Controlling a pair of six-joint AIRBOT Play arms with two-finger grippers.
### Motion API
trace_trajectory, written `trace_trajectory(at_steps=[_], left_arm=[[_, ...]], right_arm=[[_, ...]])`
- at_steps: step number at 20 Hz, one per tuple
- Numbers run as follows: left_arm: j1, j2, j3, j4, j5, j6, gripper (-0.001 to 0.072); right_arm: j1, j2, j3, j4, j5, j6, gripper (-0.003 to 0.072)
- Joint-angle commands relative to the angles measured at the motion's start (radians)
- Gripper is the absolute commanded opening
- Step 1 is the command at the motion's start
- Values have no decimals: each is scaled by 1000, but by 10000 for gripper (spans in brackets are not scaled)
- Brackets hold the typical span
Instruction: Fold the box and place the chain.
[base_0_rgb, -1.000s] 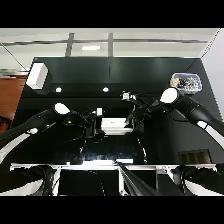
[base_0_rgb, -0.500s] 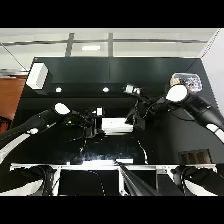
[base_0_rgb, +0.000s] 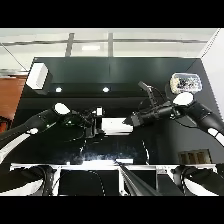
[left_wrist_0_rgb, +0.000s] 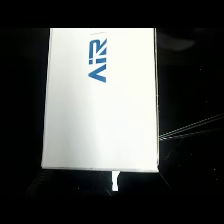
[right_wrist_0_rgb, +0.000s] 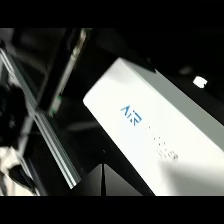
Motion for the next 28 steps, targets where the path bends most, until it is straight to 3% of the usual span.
trace_trajectory(at_steps=[1, 6, 11, 19, 28], left_arm=[[0, -1, 1, 0, 0, -1, 503], [0, -1, 1, 0, 0, -1, 503], [0, -1, 1, 0, 0, -1, 503], [0, -1, 1, 0, 0, -1, 503], [0, -1, 1, 1, 0, -1, 503]], right_arm=[[35, -70, -26, 126, -71, 45, 3], [61, -150, -26, 79, -135, 101, 8], [62, -152, -26, -26, -144, 151, 7], [76, -161, -26, -45, -161, 149, 8], [-77, -92, 52, -46, 170, 111, 8]])
